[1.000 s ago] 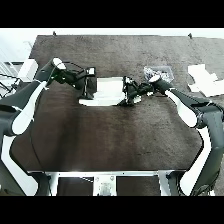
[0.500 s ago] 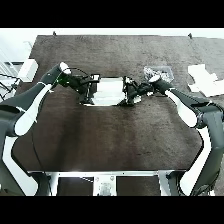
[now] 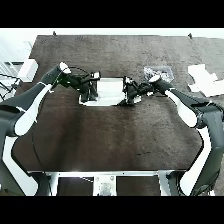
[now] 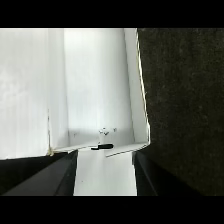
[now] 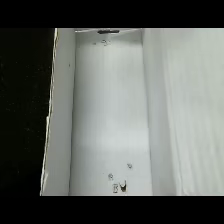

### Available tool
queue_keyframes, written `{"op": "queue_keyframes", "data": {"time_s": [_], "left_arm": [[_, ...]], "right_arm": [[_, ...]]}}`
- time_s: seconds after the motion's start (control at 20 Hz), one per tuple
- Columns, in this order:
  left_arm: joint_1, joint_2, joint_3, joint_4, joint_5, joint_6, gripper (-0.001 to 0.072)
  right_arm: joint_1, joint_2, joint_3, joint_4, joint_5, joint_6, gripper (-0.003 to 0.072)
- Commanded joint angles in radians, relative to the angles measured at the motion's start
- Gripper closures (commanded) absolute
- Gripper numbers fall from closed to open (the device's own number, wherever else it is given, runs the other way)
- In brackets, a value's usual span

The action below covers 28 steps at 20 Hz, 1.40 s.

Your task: Fold the box and place the chain.

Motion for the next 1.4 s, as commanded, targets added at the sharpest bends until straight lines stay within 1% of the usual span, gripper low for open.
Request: {"op": "queue_keyframes", "data": {"time_s": [0.0,0.2,0.25,0.3,0.35,0.5,0.65,0.9,0.95,1.1,1.35], "left_arm": [[0.0,-0.001,0.0,-0.004,0.011,0.0,0.0297],[0.0,-0.001,-0.001,-0.031,0.025,0.002,0.0298],[0.0,-0.001,-0.012,-0.04,0.046,0.021,0.031],[0.0,-0.001,-0.031,-0.043,0.076,0.039,0.0456],[0.0,-0.001,-0.047,-0.054,0.098,0.061,0.0477],[0.0,-0.001,-0.071,-0.123,0.144,0.089,0.0478],[0.0,-0.001,-0.072,-0.178,0.151,0.114,0.0479],[0.0,-0.008,-0.072,-0.185,0.148,0.113,0.0474],[0.0,-0.016,-0.072,-0.186,0.144,0.112,0.0449],[0.0,-0.043,-0.072,-0.187,0.111,0.113,0.0448],[0.0,-0.047,-0.072,-0.196,0.115,0.113,0.0448]], "right_arm": [[0.001,0.0,0.0,0.0,0.0,0.0,0.0098],[0.001,0.0,0.0,0.0,0.0,0.0,0.0098],[0.001,0.0,0.0,0.0,0.0,0.0,0.0098],[0.001,0.0,0.0,0.0,0.0,0.0,0.0099],[0.001,0.0,0.0,0.0,0.0,0.0,0.0098],[0.001,0.0,0.0,0.0,0.0,0.0,0.0098],[0.001,0.0,0.0,0.0,0.0,0.0,0.0098],[0.001,0.0,0.0,0.0,0.0,0.0,0.0099],[0.001,0.0,0.0,0.0,0.0,0.0,0.0098],[0.001,0.0,0.0,0.0,0.0,0.0,0.0099],[0.001,0.0,0.0,0.0,0.0,0.0,0.0098]]}}
